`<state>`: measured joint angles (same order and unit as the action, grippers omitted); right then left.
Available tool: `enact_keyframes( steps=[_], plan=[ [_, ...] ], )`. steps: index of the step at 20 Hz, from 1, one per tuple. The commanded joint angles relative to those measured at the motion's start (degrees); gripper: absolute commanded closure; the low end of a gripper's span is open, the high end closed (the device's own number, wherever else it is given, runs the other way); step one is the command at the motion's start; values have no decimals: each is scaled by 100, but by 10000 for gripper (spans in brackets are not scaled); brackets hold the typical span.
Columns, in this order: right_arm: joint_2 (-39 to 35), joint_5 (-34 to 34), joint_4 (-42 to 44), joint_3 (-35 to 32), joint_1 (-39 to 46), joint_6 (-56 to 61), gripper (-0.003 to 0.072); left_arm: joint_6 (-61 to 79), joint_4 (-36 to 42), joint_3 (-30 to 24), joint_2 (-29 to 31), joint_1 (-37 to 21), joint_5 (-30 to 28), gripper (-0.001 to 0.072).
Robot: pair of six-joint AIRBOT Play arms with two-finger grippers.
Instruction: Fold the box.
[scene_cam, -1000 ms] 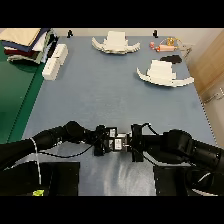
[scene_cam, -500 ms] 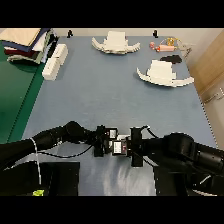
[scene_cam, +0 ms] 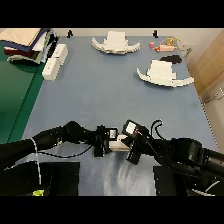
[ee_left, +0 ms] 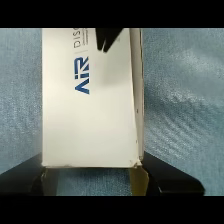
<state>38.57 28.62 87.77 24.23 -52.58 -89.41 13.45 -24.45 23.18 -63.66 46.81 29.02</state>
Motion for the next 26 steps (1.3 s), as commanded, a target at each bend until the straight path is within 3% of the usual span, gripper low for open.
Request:
enact_keyframes(
  steps=[1, 4, 17, 26],
  plan=[
    [-247, -1591, -31, -719, -17, 1471, 685, 2, -2, -2, 2, 0, -9, 182],
    [-291, -2262, -22, -1158, -42, 2107, 685, 2, -2, -2, 2, 0, -9, 182],
    [-280, -2511, 319, -1899, -42, 2107, 684, 2, -2, -2, 2, 0, -9, 182],
    [-280, -2186, 382, -1919, -39, 2111, 684, 2, -2, -2, 2, 0, -9, 181]
  ],
)
